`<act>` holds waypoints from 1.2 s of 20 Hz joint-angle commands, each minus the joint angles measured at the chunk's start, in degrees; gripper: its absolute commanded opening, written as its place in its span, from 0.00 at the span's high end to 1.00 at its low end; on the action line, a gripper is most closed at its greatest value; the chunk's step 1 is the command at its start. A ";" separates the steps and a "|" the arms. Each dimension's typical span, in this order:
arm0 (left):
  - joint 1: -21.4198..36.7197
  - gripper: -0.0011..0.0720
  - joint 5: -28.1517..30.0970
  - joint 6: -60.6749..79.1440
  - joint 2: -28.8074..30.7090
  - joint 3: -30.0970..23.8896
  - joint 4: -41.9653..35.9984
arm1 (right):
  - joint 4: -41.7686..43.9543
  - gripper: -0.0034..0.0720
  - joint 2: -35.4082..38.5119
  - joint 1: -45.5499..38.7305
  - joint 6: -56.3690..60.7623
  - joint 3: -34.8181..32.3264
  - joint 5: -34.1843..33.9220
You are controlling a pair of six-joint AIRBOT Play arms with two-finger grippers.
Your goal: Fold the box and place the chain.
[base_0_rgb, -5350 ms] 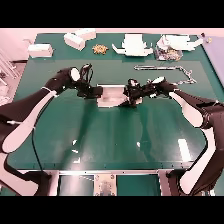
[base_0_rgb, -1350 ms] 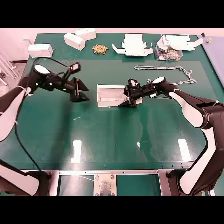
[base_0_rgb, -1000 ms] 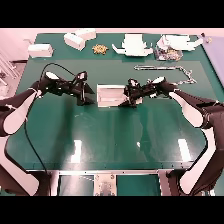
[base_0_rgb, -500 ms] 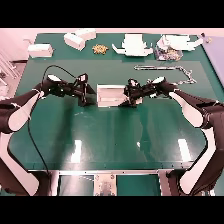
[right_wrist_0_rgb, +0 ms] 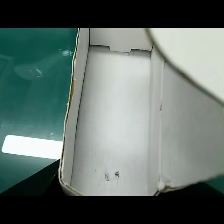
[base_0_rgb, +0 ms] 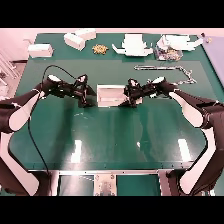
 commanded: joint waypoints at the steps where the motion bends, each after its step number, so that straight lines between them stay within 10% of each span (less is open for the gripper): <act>1: -0.74 0.06 -0.15 0.92 -0.04 0.04 0.24 | 0.02 0.32 -0.02 0.02 0.02 -0.02 0.00; 24: -0.79 0.00 2.43 4.66 -0.11 0.02 -2.23 | 0.02 0.32 -0.02 0.02 0.02 -0.02 0.00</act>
